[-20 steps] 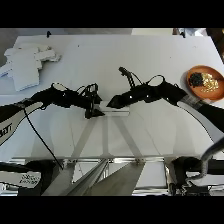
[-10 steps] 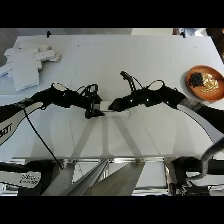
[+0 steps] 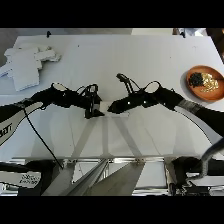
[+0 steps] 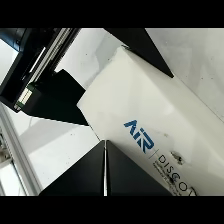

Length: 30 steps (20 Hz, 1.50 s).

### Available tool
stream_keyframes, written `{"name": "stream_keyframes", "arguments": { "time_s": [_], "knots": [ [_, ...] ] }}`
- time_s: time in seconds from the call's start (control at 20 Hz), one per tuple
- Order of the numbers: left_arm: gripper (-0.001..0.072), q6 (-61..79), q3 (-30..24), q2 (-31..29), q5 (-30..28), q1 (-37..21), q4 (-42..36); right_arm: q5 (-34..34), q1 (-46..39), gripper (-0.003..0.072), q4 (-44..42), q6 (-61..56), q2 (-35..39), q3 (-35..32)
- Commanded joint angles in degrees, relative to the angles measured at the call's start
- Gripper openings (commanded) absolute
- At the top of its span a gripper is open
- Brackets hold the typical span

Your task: Fold the box and place the chain.

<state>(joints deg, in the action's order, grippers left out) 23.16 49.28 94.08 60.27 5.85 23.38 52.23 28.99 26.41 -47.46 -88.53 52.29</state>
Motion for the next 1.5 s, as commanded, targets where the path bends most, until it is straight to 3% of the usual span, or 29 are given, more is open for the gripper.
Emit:
{"name": "stream_keyframes", "arguments": {
  "time_s": [0.0, 0.2, 0.45, 0.6, 0.8, 1.0, 1.45],
  "knots": [
    [0.0353, -0.13, 0.04, 0.00, -0.02, -0.04, -0.20, -0.55, 0.22, 0.0008, 0.13, -0.50, 0.04, -0.02],
    [0.0353, -0.13, 0.04, 0.00, -0.02, -0.04, -0.20, -1.22, -0.72, 0.0009, 0.09, 1.68, 3.32, -0.02],
    [0.0353, -0.13, 0.04, 0.00, -0.02, -0.04, -0.20, -3.85, -5.38, 0.0009, 2.03, 2.93, 15.21, -0.02],
    [0.0353, -0.13, 0.02, 0.00, -0.02, -0.04, -0.22, -4.09, -10.54, 0.0009, 12.07, -0.24, 23.98, -0.02],
    [0.0353, -0.13, 0.04, 0.00, -0.02, -0.04, -0.22, -3.08, -20.11, 0.0009, 33.09, -13.92, 32.54, -0.02],
    [0.0353, -0.15, 0.02, 0.00, -0.02, -0.04, -0.20, 2.89, -26.08, 0.0009, 49.24, -26.01, 34.36, -0.02],
    [0.0353, -0.13, 0.04, 0.00, -0.02, -0.04, -0.22, 3.50, -26.25, 0.0010, 49.66, -26.23, 34.36, -0.02]
  ]
}}
